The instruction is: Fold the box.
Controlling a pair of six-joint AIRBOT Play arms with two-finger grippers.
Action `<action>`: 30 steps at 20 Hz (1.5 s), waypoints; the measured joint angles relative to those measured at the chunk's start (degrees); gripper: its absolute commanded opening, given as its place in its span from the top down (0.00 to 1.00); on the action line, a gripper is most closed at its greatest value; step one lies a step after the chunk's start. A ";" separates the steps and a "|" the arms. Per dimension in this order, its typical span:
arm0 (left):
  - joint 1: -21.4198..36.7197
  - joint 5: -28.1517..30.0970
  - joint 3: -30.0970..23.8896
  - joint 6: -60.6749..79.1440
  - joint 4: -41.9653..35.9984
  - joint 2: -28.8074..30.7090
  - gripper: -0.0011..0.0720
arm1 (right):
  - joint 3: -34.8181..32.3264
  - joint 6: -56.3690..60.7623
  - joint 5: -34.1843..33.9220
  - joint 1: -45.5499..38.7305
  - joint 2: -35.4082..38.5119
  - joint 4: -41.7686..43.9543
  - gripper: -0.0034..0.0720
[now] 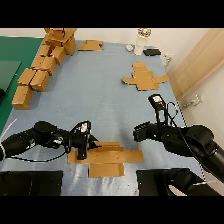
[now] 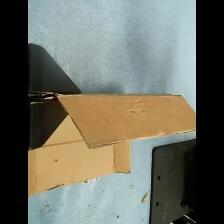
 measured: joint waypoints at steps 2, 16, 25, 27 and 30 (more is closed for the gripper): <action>0.00 -0.15 -0.35 0.00 -0.15 -0.07 0.97 | 0.00 0.00 0.00 0.00 0.00 0.00 0.95; 0.00 -0.26 -1.16 -0.17 -0.04 -0.04 0.97 | 0.00 -0.22 -7.37 6.99 2.78 4.57 0.95; 0.00 -0.20 -1.14 -0.17 -0.02 -0.04 0.97 | -0.98 10.78 -12.50 53.66 -5.68 -13.42 0.81; 0.00 -0.22 -1.16 -0.17 0.00 -0.04 0.97 | -1.88 11.56 -11.56 62.20 -11.39 -17.94 0.44; 0.00 -0.17 -1.16 -0.17 -0.02 -0.04 0.97 | -2.47 12.20 -10.03 68.28 -19.19 -22.10 0.26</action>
